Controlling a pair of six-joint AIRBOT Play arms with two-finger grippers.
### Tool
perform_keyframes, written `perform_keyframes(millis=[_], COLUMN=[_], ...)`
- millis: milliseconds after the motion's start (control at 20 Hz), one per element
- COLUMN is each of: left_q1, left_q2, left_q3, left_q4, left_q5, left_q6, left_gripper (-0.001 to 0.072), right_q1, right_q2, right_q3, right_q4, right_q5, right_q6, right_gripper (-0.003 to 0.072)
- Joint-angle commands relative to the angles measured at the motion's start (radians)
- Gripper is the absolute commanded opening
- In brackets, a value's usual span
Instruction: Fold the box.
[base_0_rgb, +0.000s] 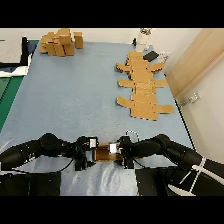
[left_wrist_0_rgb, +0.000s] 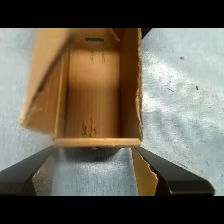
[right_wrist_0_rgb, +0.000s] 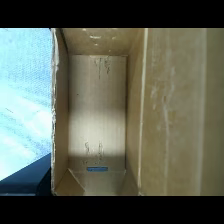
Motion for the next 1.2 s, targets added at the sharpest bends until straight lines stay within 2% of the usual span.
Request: perform_keyframes(millis=[0, 400, 650, 1150], left_q1=[-0.022, -0.031, -0.062, -0.063], left_q2=[-0.006, -0.017, -0.038, -0.048], left_q3=[0.000, 0.008, 0.023, 0.032], left_q4=[-0.063, -0.066, -0.064, -0.053], left_q5=[0.007, 0.027, 0.084, 0.078], left_q6=[0.070, 0.061, 0.056, 0.049], left_gripper=[0.0720, 0.0720, 0.0720, 0.0720], right_q1=[0.000, 0.000, 0.000, 0.000], right_q2=[-0.001, -0.001, -0.001, -0.001], right_q3=[0.000, 0.000, 0.000, -0.001], right_q4=[0.000, 0.000, 0.000, 0.000], right_q5=[0.000, 0.000, 0.000, 0.000], right_q6=[0.000, 0.000, 0.000, 0.000], right_gripper=[0.0574, 0.0574, 0.0574, 0.0574])
